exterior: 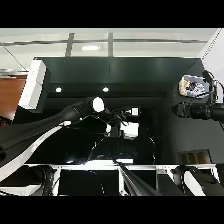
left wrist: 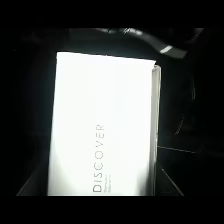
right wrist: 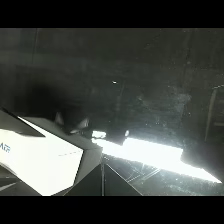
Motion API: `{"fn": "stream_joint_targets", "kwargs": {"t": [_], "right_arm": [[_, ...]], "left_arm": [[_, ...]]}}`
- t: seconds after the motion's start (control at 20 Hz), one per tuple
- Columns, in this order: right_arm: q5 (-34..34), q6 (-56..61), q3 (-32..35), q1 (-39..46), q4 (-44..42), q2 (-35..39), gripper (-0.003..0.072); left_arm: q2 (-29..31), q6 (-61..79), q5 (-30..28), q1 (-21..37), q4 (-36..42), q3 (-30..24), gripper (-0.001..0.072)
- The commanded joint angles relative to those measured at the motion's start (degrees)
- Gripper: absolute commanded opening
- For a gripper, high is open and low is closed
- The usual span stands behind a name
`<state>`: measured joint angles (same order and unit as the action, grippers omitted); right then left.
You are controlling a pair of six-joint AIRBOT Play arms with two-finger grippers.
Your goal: Fold the box and place the chain.
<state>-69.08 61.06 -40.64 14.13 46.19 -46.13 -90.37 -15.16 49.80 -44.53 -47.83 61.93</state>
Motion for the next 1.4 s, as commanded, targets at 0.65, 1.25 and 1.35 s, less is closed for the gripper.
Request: {"fn": "stream_joint_targets", "kwargs": {"t": [0.65, 1.25, 1.35], "right_arm": [[-0.74, 0.00, -0.02, 0.04, 1.01, 0.02, 0.0017], [0.79, -0.02, 3.50, 0.04, 1.40, 0.02, 0.0017], [0.81, -0.02, 3.91, 0.04, 1.40, 0.02, 0.0017]], "left_arm": [[17.86, -51.45, 19.10, 17.99, -33.55, -5.29, 0.0277], [35.82, -55.47, 18.51, 75.67, -34.58, -20.39, 0.0277], [35.52, -50.88, 14.53, 79.71, -32.06, -20.39, 0.0277]]}}
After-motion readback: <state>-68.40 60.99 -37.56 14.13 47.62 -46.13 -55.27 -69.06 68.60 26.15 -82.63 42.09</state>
